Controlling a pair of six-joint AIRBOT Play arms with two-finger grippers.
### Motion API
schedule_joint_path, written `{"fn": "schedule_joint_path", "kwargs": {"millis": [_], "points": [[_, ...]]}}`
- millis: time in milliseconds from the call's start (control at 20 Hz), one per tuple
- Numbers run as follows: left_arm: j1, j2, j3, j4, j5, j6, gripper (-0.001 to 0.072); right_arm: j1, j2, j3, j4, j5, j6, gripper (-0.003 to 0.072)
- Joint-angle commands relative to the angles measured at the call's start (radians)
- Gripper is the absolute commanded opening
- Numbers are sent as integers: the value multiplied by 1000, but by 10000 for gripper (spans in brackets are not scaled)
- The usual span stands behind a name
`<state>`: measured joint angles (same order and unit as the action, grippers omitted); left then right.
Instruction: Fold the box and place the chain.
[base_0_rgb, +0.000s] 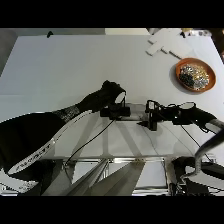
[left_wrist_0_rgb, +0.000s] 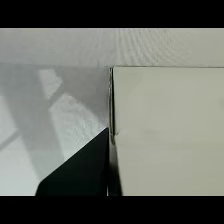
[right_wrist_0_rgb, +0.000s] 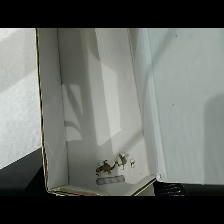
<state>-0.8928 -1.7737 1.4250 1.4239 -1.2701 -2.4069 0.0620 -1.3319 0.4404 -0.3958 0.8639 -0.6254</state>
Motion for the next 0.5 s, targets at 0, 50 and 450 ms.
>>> {"fn": "schedule_joint_path", "kwargs": {"millis": [0, 50, 450], "points": [[1, 0, 0, 6, 2, 2, 179, 0, 0, 0, 0, 1, -1, 399], [2, 2, 1, 6, 2, 2, 345, 0, 0, 0, 0, 1, -1, 399], [51, 66, 35, -1, -104, 296, 500, 0, 0, 0, 0, 1, -1, 399]]}}
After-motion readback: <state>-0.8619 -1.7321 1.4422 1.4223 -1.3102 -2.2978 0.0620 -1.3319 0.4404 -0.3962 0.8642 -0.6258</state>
